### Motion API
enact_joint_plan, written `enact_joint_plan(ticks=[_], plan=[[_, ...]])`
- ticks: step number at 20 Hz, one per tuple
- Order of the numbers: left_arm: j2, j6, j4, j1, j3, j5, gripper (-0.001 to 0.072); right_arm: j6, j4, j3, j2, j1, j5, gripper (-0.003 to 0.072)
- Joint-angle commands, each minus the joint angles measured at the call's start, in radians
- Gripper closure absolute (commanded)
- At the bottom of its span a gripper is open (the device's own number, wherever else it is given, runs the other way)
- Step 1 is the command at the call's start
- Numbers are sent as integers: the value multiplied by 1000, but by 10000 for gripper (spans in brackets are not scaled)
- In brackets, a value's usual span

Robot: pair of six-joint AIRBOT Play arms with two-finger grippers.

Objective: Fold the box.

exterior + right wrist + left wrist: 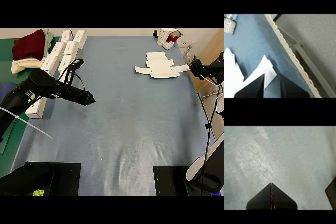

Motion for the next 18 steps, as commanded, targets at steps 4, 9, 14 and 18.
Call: enact_joint_plan(ticks=[4,9,14,18], plan=[[1,0,0,0,1,0,698,0,20,1,-1,2,-17,488],[1,0,0,0,1,0,698,0,23,1,0,0,-36,488],[1,0,0,0,1,0,698,1,31,8,1,5,-139,486],[1,0,0,0,1,0,697,23,31,8,2,34,-364,486]])
